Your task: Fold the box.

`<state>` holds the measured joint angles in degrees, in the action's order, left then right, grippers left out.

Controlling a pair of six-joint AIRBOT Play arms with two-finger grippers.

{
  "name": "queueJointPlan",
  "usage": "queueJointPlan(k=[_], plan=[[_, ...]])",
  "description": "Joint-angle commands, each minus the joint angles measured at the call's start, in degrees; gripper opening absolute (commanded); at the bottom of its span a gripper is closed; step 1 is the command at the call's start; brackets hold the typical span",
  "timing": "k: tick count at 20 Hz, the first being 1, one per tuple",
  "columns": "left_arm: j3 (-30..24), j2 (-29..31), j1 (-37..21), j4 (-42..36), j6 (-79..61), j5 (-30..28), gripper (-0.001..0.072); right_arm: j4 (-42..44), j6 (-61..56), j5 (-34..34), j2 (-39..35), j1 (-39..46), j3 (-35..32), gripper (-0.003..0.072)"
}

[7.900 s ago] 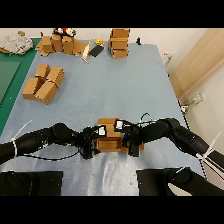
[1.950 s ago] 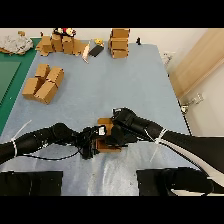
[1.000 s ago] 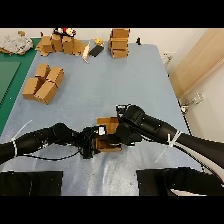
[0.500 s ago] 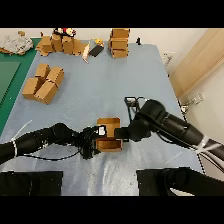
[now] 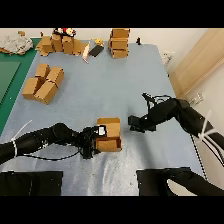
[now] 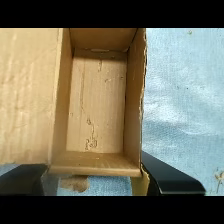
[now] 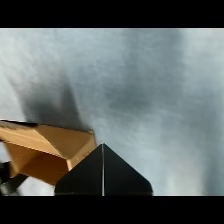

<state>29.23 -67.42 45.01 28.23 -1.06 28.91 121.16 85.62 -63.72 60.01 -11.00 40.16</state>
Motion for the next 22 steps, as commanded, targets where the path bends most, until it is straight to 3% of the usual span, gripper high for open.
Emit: queueJointPlan(k=[1,4,7,13,16,22], plan=[[-0.02,0.02,0.0,0.0,-0.02,0.0,0.0518,30.42,31.32,-4.7,12.04,12.55,-1.42,0.0004],[-0.02,0.02,0.0,0.0,-0.02,0.0,0.0518,40.17,42.05,-10.99,23.87,11.67,1.51,0.0003],[-0.02,0.02,0.0,0.02,-0.02,0.0,0.0518,43.74,47.08,-15.5,29.75,7.93,4.7,0.0003],[0.0,0.02,0.0,0.02,-0.02,0.0,0.0518,41.0,56.61,-19.1,26.32,-0.68,5.16,0.0005],[-0.02,0.02,0.0,0.02,-0.02,0.0,0.0518,36.35,61.16,-10.54,17.68,-4.79,1.18,0.0005],[0.0,0.02,0.0,0.02,-0.02,0.0,0.0518,18.69,61.24,9.07,-1.27,-16.24,-6.21,0.0027]])
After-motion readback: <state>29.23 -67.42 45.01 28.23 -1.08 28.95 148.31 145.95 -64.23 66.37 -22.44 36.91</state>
